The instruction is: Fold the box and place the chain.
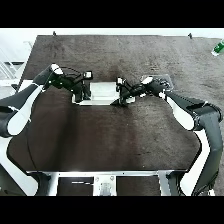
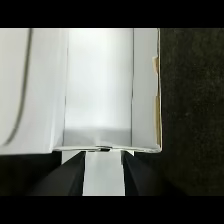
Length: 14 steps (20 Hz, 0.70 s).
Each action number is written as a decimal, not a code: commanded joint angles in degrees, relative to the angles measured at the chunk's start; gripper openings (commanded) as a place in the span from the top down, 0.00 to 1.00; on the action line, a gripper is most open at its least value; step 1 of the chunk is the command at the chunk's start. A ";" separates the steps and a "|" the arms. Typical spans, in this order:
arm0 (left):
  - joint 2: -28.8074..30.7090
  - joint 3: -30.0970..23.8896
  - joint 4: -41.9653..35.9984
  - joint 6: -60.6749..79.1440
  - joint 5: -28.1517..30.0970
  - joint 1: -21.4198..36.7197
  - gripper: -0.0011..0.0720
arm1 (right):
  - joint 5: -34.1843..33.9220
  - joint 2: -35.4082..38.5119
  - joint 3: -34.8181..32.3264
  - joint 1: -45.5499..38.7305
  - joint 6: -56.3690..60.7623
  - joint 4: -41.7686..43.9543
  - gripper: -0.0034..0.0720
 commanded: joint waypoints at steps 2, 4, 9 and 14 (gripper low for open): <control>-0.04 -0.04 -1.60 1.14 1.84 -2.03 0.61 | 0.00 -0.02 -0.02 0.04 0.00 0.00 0.20; -0.04 -0.04 -1.77 1.14 3.61 -2.58 0.61 | 0.00 -0.02 -0.02 0.04 0.00 0.00 0.20; -0.04 -0.04 -1.90 1.03 3.82 -2.56 0.60 | 0.00 -0.02 -0.02 0.04 0.00 0.00 0.20; -0.04 -0.04 -1.88 0.63 3.69 -2.56 0.41 | 0.00 -0.02 -0.02 0.04 0.00 0.00 0.20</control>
